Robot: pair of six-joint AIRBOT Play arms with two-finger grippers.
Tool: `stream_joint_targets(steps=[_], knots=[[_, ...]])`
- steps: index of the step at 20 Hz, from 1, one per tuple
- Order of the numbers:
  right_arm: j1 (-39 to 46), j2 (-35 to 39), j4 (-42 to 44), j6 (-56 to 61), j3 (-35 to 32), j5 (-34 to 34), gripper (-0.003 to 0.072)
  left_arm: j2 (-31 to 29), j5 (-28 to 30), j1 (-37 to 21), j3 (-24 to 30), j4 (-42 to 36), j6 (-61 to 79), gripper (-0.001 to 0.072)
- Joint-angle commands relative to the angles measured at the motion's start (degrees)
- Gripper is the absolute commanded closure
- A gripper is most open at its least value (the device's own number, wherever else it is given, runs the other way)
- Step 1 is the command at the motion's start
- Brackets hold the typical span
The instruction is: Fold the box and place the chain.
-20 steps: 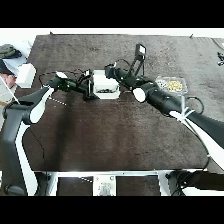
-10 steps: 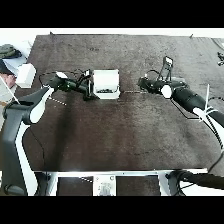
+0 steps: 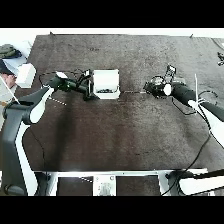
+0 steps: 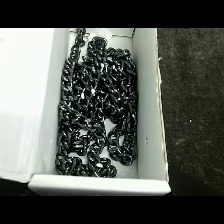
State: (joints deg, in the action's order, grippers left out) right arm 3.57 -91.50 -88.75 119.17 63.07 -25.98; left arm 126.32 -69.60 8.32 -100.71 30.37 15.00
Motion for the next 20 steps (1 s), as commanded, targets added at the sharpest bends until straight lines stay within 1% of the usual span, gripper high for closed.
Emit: stream_joint_targets(steps=[1,5,8,11,12,13,14,15,16,18,20], knots=[[0.3,-3.2,0.0,0.0,3.4,-1.6,0.0360,0.0,0.0,0.0,0.0,0.0,0.0,0.0485],[0.4,-4.7,0.0,0.0,5.4,-2.4,0.0360,0.0,0.0,0.0,0.0,0.0,0.0,0.0485],[0.4,-6.9,0.3,0.0,6.6,-6.2,0.0360,0.0,0.0,0.0,0.0,0.0,0.0,0.0486],[0.4,-7.8,0.3,0.0,6.6,-6.0,0.0360,0.0,0.0,0.0,0.0,0.0,0.0,0.0486],[0.4,-7.8,0.2,0.0,6.6,-5.6,0.0403,0.0,0.0,0.0,0.0,0.0,0.0,0.0486],[0.4,-7.8,0.3,0.0,6.6,-4.6,0.0496,0.0,0.0,0.0,0.0,0.0,0.0,0.0486],[0.3,-7.8,0.3,0.0,6.6,-4.0,0.0542,0.0,0.0,0.0,0.0,-0.1,0.0,0.0485],[0.2,-7.8,0.5,0.0,6.6,-3.9,0.0642,0.0,0.0,0.0,0.0,-0.2,0.0,0.0486],[0.0,-7.7,0.5,0.0,6.6,-3.5,0.0702,0.0,0.0,0.0,0.0,-0.2,0.0,0.0485],[-1.2,-6.6,0.4,-1.4,6.6,-2.7,0.0702,0.0,0.0,0.0,0.0,-0.2,0.0,0.0486],[-3.5,-3.4,0.7,-2.7,6.6,-1.6,0.0703,0.0,0.0,0.0,0.0,-0.2,0.0,0.0486]])
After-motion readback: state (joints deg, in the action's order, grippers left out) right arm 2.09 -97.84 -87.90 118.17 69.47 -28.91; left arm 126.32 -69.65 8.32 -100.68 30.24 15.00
